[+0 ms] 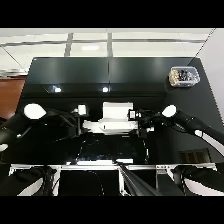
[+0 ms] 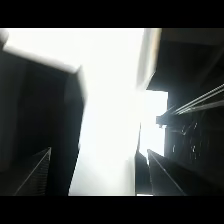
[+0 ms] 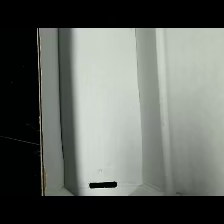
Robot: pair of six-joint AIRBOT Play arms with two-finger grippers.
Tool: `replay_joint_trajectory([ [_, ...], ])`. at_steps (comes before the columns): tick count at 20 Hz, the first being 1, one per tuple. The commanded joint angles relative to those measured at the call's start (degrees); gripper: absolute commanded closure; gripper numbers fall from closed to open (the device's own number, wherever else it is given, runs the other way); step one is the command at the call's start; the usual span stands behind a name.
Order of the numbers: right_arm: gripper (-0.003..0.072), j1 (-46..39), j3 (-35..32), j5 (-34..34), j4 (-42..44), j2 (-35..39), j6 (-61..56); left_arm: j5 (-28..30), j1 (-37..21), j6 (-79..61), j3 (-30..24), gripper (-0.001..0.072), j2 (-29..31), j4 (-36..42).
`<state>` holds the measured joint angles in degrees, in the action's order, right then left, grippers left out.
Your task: Fold the box and place the chain.
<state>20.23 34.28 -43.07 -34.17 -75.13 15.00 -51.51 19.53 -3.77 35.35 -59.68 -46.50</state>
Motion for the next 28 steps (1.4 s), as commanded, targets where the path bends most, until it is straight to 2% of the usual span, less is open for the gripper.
replay_joint_trajectory([
  [1, 0.0551, 0.00, 0.02, -0.04, 0.02, -0.04, 0.00, 3.48, 5.29, -10.95, 2.36, -0.0009, -7.30, 3.10],
  [5, 0.0551, 0.00, 0.02, -0.02, 0.02, -0.04, 0.00, 4.15, 6.49, -7.37, 5.25, 0.0020, -12.39, 2.23],
  [9, 0.0551, 0.00, 0.02, -0.02, 0.02, -0.04, 0.00, 4.33, 6.05, -6.01, 5.35, 0.0020, -13.16, 0.98],
  [13, 0.0551, 0.00, 0.02, -0.04, 0.02, -0.04, 0.00, 3.19, 6.16, -6.03, 5.38, 0.0022, -15.23, 5.49],
  [14, 0.0551, 0.00, 0.02, -0.02, 0.02, -0.04, 0.00, 3.19, 6.16, -6.01, 5.35, 0.0080, -15.34, 5.49],
  [15, 0.0552, 0.00, 0.02, -0.02, 0.02, -0.04, 0.00, 3.30, 6.12, -6.03, 5.40, 0.0271, -15.30, 5.42],
  [16, 0.0551, 0.00, 0.02, -0.02, 0.02, -0.04, 0.02, 3.23, 6.05, -6.03, 5.53, 0.0407, -15.30, 5.18],
  [21, 0.0551, 0.00, 0.02, -0.02, 0.02, -0.04, 0.02, 3.04, 6.05, -6.03, 5.66, 0.0445, -15.32, 5.31],
  [25, 0.0551, 0.00, 0.02, -0.04, 0.02, -0.04, 0.00, 2.97, 6.25, -6.32, 5.64, 0.0445, -15.78, 12.15],
  [28, 0.0551, 0.00, 0.02, -0.02, 0.02, -0.04, 0.00, 3.37, 7.21, -6.32, 5.64, 0.0445, -16.85, 13.09],
])
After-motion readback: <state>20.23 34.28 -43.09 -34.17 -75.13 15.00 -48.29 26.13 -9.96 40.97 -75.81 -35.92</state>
